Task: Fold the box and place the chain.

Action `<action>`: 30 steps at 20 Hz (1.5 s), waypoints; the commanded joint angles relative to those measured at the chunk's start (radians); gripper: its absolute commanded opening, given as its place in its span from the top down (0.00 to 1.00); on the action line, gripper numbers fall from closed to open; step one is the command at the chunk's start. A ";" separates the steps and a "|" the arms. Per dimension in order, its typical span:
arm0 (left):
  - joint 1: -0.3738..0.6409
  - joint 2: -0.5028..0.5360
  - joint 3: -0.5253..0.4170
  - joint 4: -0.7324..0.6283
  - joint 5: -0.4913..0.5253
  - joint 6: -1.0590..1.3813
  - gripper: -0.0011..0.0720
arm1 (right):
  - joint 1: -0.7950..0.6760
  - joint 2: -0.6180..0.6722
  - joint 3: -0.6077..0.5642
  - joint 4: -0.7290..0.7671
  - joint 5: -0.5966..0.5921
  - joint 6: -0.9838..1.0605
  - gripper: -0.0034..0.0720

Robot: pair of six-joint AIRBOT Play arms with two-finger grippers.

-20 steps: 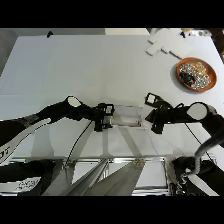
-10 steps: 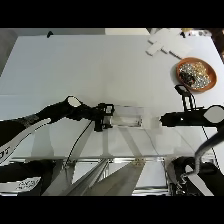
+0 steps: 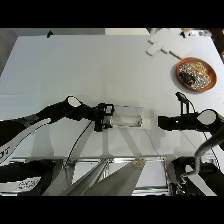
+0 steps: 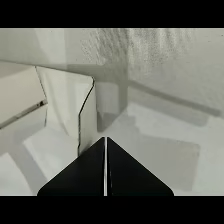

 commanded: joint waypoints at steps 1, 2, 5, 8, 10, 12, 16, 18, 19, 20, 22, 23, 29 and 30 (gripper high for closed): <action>-0.001 0.001 0.000 0.000 0.000 0.000 0.97 | 0.034 -0.097 -0.005 0.095 -0.060 -0.053 0.93; -0.001 0.000 0.000 0.000 0.000 0.000 0.97 | 0.053 -0.116 -0.005 0.126 -0.080 -0.074 0.93; -0.001 0.001 0.000 0.000 0.000 0.000 0.97 | 0.092 -0.157 -0.005 0.216 -0.119 -0.124 0.93; -0.001 0.001 0.000 0.000 0.000 0.000 0.97 | 0.093 -0.157 -0.005 0.307 -0.105 -0.201 0.93; -0.001 0.001 0.000 0.000 0.000 0.000 0.97 | 0.093 -0.137 -0.005 0.353 -0.105 -0.226 0.89; -0.001 0.000 0.000 0.000 0.000 0.000 0.97 | 0.093 -0.117 -0.005 0.352 -0.101 -0.224 0.80; -0.001 0.001 0.000 0.000 0.000 0.000 0.97 | 0.093 -0.080 0.004 0.354 -0.065 -0.216 0.71; -0.001 0.001 0.000 0.000 0.000 0.000 0.97 | 0.093 -0.068 0.024 0.354 -0.043 -0.215 0.71; -0.001 0.000 0.000 0.000 0.000 0.000 0.97 | 0.093 -0.063 0.037 0.354 -0.035 -0.212 0.71; -0.001 0.000 0.000 0.000 0.000 0.000 0.97 | 0.093 -0.060 0.048 0.354 -0.024 -0.212 0.70; -0.001 0.000 0.000 0.000 0.000 0.000 0.97 | 0.093 -0.059 0.058 0.354 -0.002 -0.212 0.68; -0.001 0.001 0.000 0.000 0.000 0.000 0.97 | 0.093 -0.059 0.058 0.351 0.010 -0.212 0.65; -0.001 0.001 0.000 0.000 0.000 0.000 0.97 | 0.159 -0.059 0.058 0.268 0.005 -0.145 0.51; -0.001 0.001 0.000 0.000 0.000 0.000 0.97 | 0.184 -0.059 0.058 0.229 -0.010 -0.099 0.50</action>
